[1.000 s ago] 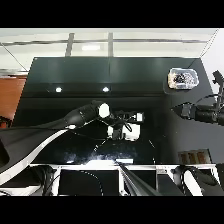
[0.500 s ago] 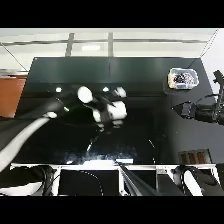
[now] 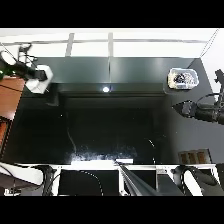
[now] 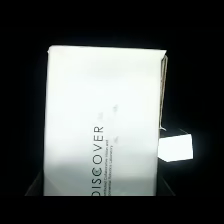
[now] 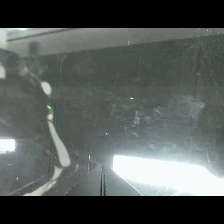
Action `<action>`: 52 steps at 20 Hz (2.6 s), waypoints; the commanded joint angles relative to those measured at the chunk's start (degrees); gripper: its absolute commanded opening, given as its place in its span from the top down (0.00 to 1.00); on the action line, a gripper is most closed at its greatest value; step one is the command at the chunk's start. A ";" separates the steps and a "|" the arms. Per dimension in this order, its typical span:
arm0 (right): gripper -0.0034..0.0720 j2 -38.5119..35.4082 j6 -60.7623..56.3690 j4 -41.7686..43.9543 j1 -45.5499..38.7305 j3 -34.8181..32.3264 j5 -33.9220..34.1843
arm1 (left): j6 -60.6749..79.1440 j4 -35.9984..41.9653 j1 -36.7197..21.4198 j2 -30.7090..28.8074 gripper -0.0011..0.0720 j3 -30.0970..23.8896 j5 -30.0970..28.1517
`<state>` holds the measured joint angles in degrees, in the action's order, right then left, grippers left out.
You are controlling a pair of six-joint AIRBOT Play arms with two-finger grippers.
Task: Fold the box and place the chain.
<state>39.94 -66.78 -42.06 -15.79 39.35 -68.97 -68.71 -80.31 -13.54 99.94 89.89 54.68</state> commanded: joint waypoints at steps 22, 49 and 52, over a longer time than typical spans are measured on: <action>0.94 -0.76 -0.28 -2.29 -0.07 2.91 -9.64 | -19.37 -0.17 -0.37 -4.07 0.95 23.30 40.83; 0.93 -19.98 13.97 -6.21 -0.04 -16.44 13.94 | -11.89 10.78 21.77 -87.12 0.94 -69.94 -9.27; 0.93 -19.98 13.97 -6.21 -0.04 -16.44 13.92 | -11.89 10.78 21.77 -87.12 0.94 -69.94 -9.27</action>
<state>20.01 -52.84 -48.27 -15.86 22.92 -55.05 -80.58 -69.56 8.21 12.97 19.99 45.56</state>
